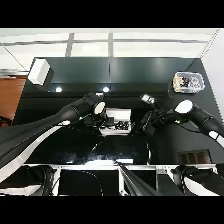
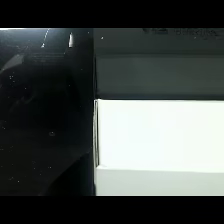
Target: Fold the box and place the chain.
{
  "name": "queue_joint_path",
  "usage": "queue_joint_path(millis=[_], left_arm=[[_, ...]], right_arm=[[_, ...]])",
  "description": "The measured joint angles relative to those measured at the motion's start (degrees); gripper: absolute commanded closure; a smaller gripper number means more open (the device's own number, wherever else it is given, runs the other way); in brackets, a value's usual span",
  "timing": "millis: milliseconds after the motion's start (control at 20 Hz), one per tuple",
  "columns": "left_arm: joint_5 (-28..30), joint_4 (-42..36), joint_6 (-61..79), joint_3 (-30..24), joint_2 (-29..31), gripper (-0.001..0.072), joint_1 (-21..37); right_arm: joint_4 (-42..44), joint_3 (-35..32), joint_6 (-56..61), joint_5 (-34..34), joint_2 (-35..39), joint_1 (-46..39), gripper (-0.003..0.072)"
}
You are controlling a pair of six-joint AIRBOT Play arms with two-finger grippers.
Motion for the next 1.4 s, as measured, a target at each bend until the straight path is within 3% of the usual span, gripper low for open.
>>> queue_joint_path(millis=[350,800,850,900,950,1000,1050,1200,1400], left_arm=[[0.0,0.0,0.0,0.0,0.0,0.068,0.0],[0.0,0.0,0.02,0.0,0.0,0.068,0.0],[0.0,0.0,0.0,0.0,0.0,0.068,0.0],[0.0,0.0,0.02,0.0,0.0,0.068,0.0],[0.0,0.02,0.02,0.0,0.0,0.068,0.0],[0.0,0.0,0.02,0.0,0.0,0.068,0.0],[0.0,0.0,0.02,0.0,0.0,0.068,0.0],[0.0,0.0,0.0,0.0,0.0,0.068,0.0],[0.0,0.0,0.02,0.0,0.0,0.068,0.0]], right_arm=[[0.5,-0.79,-19.39,-9.33,-2.51,6.38,-0.0001],[1.2,-0.83,-24.33,-16.68,-3.74,10.03,0.0047],[1.18,-0.83,-24.3,-16.68,-3.74,10.1,0.0194],[1.14,-0.83,-24.17,-16.37,-3.78,10.14,0.0224],[1.05,-0.83,-23.8,-16.17,-3.78,10.21,0.0373],[0.9,-0.83,-23.15,-15.98,-3.78,10.21,0.0603],[0.87,-0.83,-22.34,-15.72,-3.78,10.21,0.0665],[0.76,-0.83,-18.53,-15.26,-3.26,10.21,0.0667],[-5.27,-0.59,-4.0,-14.73,0.96,9.62,0.0667]])
